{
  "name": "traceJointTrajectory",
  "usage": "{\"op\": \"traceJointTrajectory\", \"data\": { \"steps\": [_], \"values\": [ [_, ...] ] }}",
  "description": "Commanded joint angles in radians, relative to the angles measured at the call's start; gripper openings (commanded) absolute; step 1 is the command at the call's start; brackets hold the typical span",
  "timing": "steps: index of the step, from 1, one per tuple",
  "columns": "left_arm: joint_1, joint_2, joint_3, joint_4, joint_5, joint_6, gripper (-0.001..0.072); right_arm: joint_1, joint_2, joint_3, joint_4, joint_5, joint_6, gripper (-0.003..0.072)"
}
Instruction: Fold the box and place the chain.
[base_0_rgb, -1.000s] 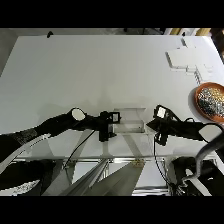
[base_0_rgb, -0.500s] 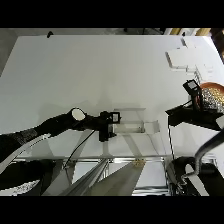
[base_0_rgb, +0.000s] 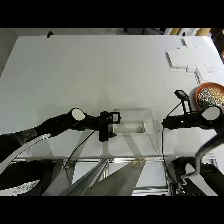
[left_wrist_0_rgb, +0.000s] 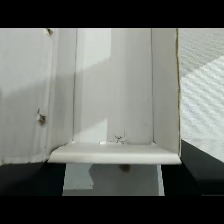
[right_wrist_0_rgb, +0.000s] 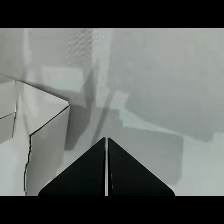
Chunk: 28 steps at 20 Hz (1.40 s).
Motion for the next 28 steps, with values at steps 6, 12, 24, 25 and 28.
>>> {"op": "traceJointTrajectory", "data": {
  "steps": [6,12,24,25,28],
  "values": [
    [0.001,0.001,0.001,0.0,0.0,0.0,0.0173,0.144,-0.074,-0.028,0.162,-0.016,0.014,0.0014],
    [0.001,0.001,0.001,0.0,0.0,0.0,0.0173,0.15,-0.024,-0.027,0.158,0.027,0.013,0.0046],
    [0.001,0.001,0.001,0.0,-0.003,0.0,0.0173,0.148,0.155,-0.027,-0.139,0.055,0.156,0.0013],
    [0.001,0.001,0.001,0.0,-0.003,0.0,0.0173,0.149,0.154,-0.027,-0.144,0.047,0.156,0.0015],
    [0.001,0.001,0.0,0.0,-0.004,0.0,0.0173,0.148,0.151,-0.027,-0.162,-0.006,0.151,0.0015]
  ]
}}
